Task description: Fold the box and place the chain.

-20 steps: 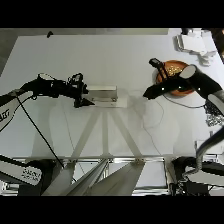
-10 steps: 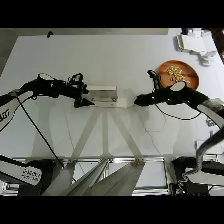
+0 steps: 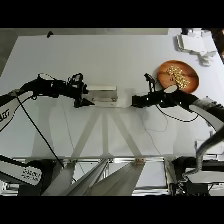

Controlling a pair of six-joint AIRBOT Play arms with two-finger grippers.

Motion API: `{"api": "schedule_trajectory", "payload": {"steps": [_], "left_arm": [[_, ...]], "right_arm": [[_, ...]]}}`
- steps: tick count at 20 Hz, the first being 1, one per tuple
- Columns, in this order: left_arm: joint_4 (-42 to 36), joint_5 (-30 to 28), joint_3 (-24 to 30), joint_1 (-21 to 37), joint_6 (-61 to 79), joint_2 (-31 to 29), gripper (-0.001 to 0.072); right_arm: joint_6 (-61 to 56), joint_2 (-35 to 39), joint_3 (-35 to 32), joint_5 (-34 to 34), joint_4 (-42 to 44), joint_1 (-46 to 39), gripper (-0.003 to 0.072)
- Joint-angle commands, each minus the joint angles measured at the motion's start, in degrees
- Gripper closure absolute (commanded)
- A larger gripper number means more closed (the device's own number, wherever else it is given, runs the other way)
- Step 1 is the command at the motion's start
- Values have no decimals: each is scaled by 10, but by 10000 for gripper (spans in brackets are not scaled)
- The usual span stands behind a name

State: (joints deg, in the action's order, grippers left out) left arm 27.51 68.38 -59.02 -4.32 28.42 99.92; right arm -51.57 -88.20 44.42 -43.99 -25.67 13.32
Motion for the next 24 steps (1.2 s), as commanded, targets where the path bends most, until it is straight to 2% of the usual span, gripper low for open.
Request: {"api": "schedule_trajectory", "payload": {"steps": [1,5,8,9,10,11,15,17,21,23,24], "left_arm": [[0,0,0,0,0,0,335],[0,0,0,0,0,0,335],[0,0,0,0,0,0,335],[0,0,0,0,0,0,335],[0,0,0,0,0,0,335],[0,0,0,0,0,0,335],[0,0,0,0,0,0,335],[0,0,0,0,0,0,335],[0,0,0,0,0,0,335],[0,0,0,0,0,0,335],[0,0,0,0,0,0,335]], "right_arm": [[19,-7,0,-14,52,9,680],[41,-5,0,-50,90,9,678],[41,10,0,-51,111,9,671],[41,16,0,-51,125,9,626],[41,21,0,-51,141,9,536],[41,24,0,-51,148,9,482],[41,26,0,-46,150,16,480],[41,26,0,-42,151,27,408],[41,26,0,-37,180,38,384],[41,26,0,-37,194,38,273],[41,26,0,-37,198,39,264]]}}
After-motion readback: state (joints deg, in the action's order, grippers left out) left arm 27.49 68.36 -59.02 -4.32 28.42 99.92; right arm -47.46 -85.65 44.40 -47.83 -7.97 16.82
